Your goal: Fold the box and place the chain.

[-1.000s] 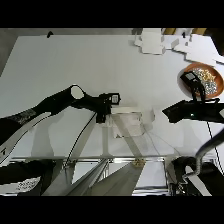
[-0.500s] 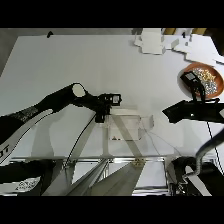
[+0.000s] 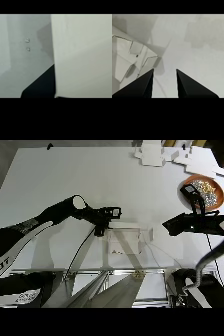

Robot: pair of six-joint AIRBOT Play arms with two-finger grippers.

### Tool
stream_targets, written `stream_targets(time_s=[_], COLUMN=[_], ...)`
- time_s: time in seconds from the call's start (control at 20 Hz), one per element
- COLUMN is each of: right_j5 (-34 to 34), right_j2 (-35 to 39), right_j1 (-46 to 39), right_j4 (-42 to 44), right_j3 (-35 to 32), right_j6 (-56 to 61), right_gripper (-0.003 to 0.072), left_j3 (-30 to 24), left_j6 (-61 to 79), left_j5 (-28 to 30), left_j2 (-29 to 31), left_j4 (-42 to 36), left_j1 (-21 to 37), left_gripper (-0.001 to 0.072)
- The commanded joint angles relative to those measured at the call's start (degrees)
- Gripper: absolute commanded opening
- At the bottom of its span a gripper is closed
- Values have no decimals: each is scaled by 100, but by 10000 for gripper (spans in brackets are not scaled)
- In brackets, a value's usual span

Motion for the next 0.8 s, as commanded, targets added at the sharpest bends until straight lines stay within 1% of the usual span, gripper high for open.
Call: stream_targets(time_s=[0.0, 0.15, 0.25, 0.5, 0.75], right_j5=[2, 7, 7, 2, 4], right_j2=[4, 4, 4, 4, 4], right_j1=[4, 4, 4, 4, 4], right_j4=[2, 2, 2, 2, 2], right_j3=[2, 2, 2, 2, 2], right_j6=[0, 0, 0, -2, 0], right_gripper=[317, 317, 317, 317, 317], left_j3=[11, 9, 11, 11, 11], left_j6=[-262, -339, -634, -1049, -1169], left_j5=[149, 190, 378, 605, 686], left_j2=[146, 142, 142, 142, 142], left_j4=[-31, -24, 63, 566, 590], left_j1=[4, 2, -9, -293, -354], left_gripper=[1, -1, -1, 0, 1])
